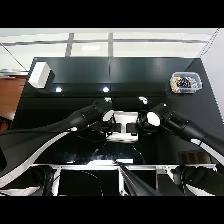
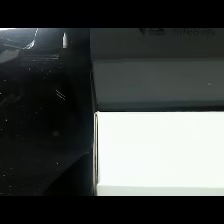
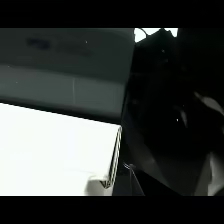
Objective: Fold the box and place the chain.
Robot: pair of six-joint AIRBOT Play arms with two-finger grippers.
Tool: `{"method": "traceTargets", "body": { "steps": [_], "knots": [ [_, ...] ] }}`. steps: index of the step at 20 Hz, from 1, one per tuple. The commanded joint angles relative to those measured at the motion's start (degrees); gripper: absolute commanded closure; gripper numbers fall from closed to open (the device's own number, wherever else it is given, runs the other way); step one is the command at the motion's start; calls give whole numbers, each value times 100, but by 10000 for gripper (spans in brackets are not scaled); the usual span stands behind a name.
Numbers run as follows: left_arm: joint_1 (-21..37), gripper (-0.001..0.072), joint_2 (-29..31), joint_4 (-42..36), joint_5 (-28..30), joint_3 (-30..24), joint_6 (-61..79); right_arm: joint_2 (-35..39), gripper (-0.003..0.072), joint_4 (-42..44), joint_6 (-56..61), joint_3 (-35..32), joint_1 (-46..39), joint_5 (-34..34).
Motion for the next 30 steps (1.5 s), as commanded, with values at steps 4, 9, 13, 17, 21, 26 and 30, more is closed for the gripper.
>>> {"method": "traceTargets", "body": {
  "steps": [4,9,13,17,21,26,30],
  "knots": [
    [4,683,4,0,4,7,0,-203,320,-258,584,90,238,140],
    [4,683,4,0,-15,7,0,-450,380,-234,584,129,262,173],
    [4,683,4,0,-15,7,0,-463,489,-236,584,129,262,168],
    [4,683,4,-2,-15,7,0,-461,559,-232,584,129,262,131],
    [4,683,4,-2,-13,7,0,-463,676,-179,581,129,262,120],
    [2,683,4,-2,-15,7,0,-461,432,-70,584,129,258,59],
    [4,683,4,-4,-15,7,0,-461,605,-66,581,129,258,63]
  ]
}}
